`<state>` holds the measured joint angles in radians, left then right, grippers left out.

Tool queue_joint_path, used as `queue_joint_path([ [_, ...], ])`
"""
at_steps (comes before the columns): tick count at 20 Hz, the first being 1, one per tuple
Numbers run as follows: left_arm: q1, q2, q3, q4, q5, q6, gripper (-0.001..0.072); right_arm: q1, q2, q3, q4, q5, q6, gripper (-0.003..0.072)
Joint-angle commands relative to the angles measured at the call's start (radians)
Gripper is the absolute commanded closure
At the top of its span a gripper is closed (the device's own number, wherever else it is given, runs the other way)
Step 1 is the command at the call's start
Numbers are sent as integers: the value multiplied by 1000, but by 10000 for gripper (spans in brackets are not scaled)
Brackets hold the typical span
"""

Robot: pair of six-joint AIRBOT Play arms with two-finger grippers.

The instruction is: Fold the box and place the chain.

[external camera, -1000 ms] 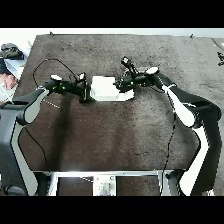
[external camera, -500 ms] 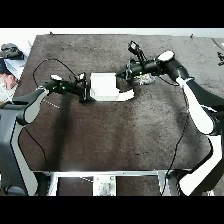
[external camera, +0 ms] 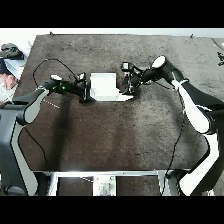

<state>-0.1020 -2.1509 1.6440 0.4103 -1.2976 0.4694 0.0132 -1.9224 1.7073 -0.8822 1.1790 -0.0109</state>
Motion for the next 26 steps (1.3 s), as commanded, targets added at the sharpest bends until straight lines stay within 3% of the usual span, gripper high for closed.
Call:
queue_joint_path([
  [1,0,-1,0,0,0,0,363,31,-41,-2,-42,-85,-12,92],
  [7,0,-1,0,0,0,0,363,59,-48,-2,-38,-90,-12,102],
  [8,0,0,0,0,0,0,363,61,-51,-2,-38,-92,-12,204],
  [9,0,0,0,0,0,0,363,63,-53,-2,-37,-91,-11,267],
  [10,0,-1,0,0,0,0,363,64,-53,-2,-26,-84,-12,268],
  [11,0,-1,0,0,0,0,363,66,-53,-2,-8,-84,-12,370],
  [12,0,-1,0,0,0,0,363,66,-53,-2,20,-80,-12,418],
  [26,0,-1,0,0,0,0,363,85,-81,-3,127,-88,-58,417],
])
